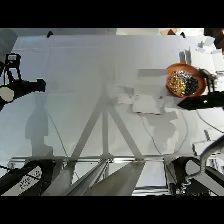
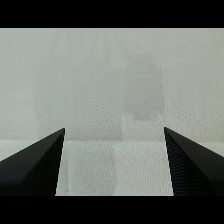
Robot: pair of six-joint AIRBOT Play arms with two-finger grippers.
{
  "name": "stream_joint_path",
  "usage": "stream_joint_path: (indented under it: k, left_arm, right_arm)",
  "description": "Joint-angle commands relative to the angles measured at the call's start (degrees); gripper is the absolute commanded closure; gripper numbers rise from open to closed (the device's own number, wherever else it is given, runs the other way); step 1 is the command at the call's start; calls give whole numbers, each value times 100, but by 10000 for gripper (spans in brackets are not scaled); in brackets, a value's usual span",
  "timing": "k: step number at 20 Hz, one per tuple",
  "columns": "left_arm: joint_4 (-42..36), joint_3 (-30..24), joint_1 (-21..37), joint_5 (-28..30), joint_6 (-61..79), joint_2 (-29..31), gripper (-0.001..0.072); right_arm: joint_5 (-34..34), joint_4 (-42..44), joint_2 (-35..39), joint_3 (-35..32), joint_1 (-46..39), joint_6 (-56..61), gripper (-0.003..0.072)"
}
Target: Fold the box and place the chain.
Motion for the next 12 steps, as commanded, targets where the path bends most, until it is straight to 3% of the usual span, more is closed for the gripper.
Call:
stream_joint_path:
  k: [1,4,9,12]
  left_arm:
    - [0,2,0,2,2,4,13]
    - [0,2,0,2,2,4,13]
    - [2,2,0,0,2,4,13]
    - [0,2,0,0,2,4,13]
  right_arm:
    - [-741,1355,186,-656,798,-713,679]
    - [-1676,2326,184,-1154,1593,-1285,679]
    - [-2765,2592,168,-1659,2761,-1257,679]
    - [-2959,2780,166,-1779,3141,-1259,679]
